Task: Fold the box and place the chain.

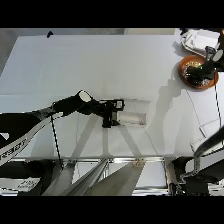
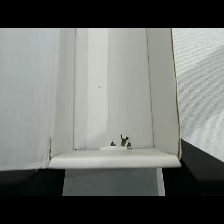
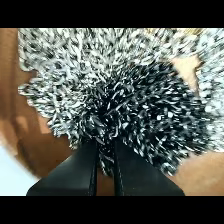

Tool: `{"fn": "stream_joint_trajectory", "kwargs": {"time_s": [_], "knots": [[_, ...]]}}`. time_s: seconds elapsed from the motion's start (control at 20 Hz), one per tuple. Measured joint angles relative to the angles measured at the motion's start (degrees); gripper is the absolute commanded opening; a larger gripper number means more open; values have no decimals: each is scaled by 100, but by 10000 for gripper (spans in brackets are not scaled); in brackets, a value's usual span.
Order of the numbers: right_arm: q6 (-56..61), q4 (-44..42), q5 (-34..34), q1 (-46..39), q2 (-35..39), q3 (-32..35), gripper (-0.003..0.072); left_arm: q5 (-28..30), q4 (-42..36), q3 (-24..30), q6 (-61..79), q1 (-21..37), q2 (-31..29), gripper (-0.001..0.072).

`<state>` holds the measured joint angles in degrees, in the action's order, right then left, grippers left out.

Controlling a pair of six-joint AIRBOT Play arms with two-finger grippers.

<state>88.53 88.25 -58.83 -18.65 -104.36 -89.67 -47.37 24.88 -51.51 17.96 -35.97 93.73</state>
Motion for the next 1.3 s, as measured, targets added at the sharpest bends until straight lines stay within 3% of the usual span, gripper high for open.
{"fn": "stream_joint_trajectory", "kwargs": {"time_s": [0.3,0.55,1.05,1.3], "knots": [[-481,-22,-317,-2,1078,0,18,0,0,0,0,0,0,271],[-1032,-363,-1322,-2,2378,0,17,0,0,0,0,0,0,271],[-1379,-1928,-2723,59,4658,0,17,0,0,0,0,0,0,271],[-1397,-2367,-3115,767,5322,90,17,0,0,0,2,0,0,271]]}}
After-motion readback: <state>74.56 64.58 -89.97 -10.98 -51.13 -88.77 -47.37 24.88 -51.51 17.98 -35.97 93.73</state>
